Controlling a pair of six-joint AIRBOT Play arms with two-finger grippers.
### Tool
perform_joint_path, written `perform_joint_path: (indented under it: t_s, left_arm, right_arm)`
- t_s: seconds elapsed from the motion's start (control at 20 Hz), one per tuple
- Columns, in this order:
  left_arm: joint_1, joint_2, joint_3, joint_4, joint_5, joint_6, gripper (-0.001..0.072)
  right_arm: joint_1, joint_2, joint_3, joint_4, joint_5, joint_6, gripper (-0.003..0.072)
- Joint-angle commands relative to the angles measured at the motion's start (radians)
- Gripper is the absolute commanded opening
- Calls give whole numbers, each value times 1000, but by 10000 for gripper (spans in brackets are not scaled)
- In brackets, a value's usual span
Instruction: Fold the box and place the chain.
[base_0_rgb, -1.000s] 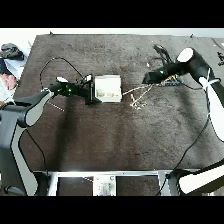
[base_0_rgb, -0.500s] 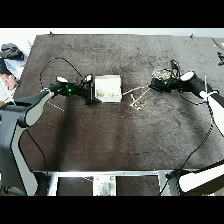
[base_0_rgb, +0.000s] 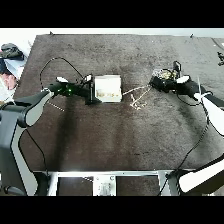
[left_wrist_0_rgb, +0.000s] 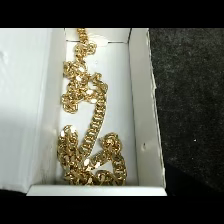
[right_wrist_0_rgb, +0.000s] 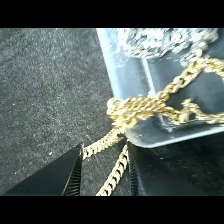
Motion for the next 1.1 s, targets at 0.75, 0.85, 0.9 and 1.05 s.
perform_joint_path:
  t_s: [0.75, 0.85, 0.9, 1.05]
  left_arm:
    - [0, 0, 0, 0, 0, 0, 477]
    - [0, 0, 1, 0, 0, 0, 477]
    - [0, 0, 0, 0, 0, 0, 477]
    - [0, 0, 0, 0, 0, 0, 478]
  right_arm:
    - [100, 142, 13, 41, 96, -96, 11]
    - [138, 233, 13, 41, 121, -134, 12]
    - [159, 278, 13, 42, 117, -156, 12]
    - [227, 410, 13, 41, 58, -192, 11]
